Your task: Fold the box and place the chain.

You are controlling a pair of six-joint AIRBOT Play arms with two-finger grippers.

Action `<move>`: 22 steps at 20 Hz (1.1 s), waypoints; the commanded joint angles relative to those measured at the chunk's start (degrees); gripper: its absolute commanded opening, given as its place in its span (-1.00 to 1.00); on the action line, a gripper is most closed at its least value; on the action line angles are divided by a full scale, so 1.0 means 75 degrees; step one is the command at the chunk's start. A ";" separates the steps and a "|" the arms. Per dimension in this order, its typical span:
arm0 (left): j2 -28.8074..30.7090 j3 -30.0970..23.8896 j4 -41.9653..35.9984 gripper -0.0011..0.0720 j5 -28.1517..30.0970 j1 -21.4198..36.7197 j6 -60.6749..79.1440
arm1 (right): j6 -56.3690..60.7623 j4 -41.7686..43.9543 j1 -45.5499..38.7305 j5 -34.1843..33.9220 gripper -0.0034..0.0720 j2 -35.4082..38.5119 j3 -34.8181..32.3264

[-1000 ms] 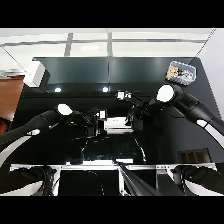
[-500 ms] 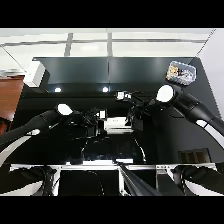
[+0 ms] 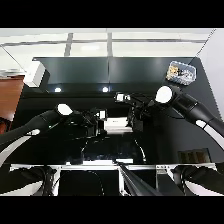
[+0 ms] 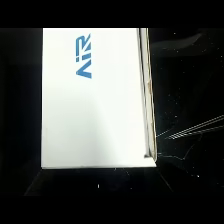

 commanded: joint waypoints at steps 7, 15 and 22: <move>-0.0006 0.0006 0.0000 0.09 0.0000 -0.0006 -0.0006 | -0.0006 0.0038 0.0003 -0.0003 -0.07 0.0006 -0.0323; -0.0006 0.0006 0.0000 0.09 0.0000 -0.0006 -0.0006 | 0.3413 0.0766 -0.1017 0.1134 -0.12 0.1029 -0.0627; -0.0006 0.0006 0.0003 0.09 0.0000 -0.0006 -0.0006 | 0.3279 0.4118 -0.1052 -0.0784 -0.87 0.0906 -0.2052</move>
